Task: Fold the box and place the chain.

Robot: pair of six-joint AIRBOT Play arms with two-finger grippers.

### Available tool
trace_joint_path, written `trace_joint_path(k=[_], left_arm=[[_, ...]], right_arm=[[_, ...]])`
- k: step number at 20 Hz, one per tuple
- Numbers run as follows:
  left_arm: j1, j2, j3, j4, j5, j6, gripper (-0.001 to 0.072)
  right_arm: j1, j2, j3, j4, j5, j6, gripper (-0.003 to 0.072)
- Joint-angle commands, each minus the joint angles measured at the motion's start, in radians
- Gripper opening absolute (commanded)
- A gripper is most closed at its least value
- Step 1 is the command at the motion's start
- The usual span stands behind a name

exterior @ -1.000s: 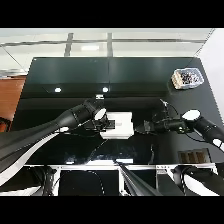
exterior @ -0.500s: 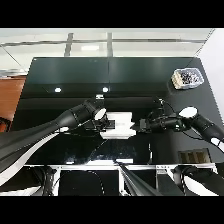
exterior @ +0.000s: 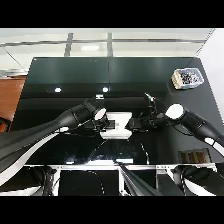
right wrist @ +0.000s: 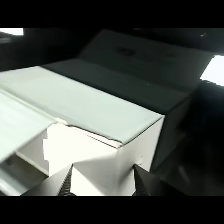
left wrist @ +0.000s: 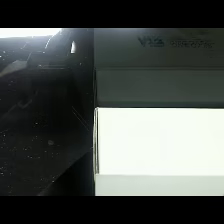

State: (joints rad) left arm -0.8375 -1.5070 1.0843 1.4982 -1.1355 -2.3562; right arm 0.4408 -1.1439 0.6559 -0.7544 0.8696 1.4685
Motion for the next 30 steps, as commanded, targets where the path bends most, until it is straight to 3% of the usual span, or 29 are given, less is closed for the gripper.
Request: trace_joint_path(k=[1, 7, 13, 14, 17, 20, 30], left_arm=[[0.0, 0.0, 0.0, 0.0, 0.001, 0.0, 0.0027], [0.0, 0.0, 0.0, 0.0, 0.001, 0.0, 0.0027], [0.0, 0.0, 0.0, 0.0, 0.001, 0.0, 0.0027], [0.0, 0.0, 0.0, 0.0, 0.001, 0.0, 0.0027], [0.0, 0.0, 0.0, 0.0, 0.001, 0.0, 0.0027], [0.0, 0.0, 0.0, 0.001, 0.001, 0.0, 0.0027], [0.0, 0.0, 0.0, 0.0, 0.0, 0.0, 0.0027]], right_arm=[[0.09, -0.002, 0.055, -0.25, -0.044, 0.276, 0.0425], [0.18, -0.072, 0.128, -0.428, -0.019, 0.489, 0.0424], [0.206, -0.181, 0.24, -0.436, 0.097, 0.519, 0.0421], [0.21, -0.187, 0.245, -0.445, 0.095, 0.534, 0.0364], [0.23, -0.199, 0.266, -0.514, 0.114, 0.594, 0.0364], [0.251, -0.233, 0.314, -0.607, 0.213, 0.649, 0.0364], [0.279, -0.289, 0.354, -0.628, 0.257, 0.682, 0.0344]])
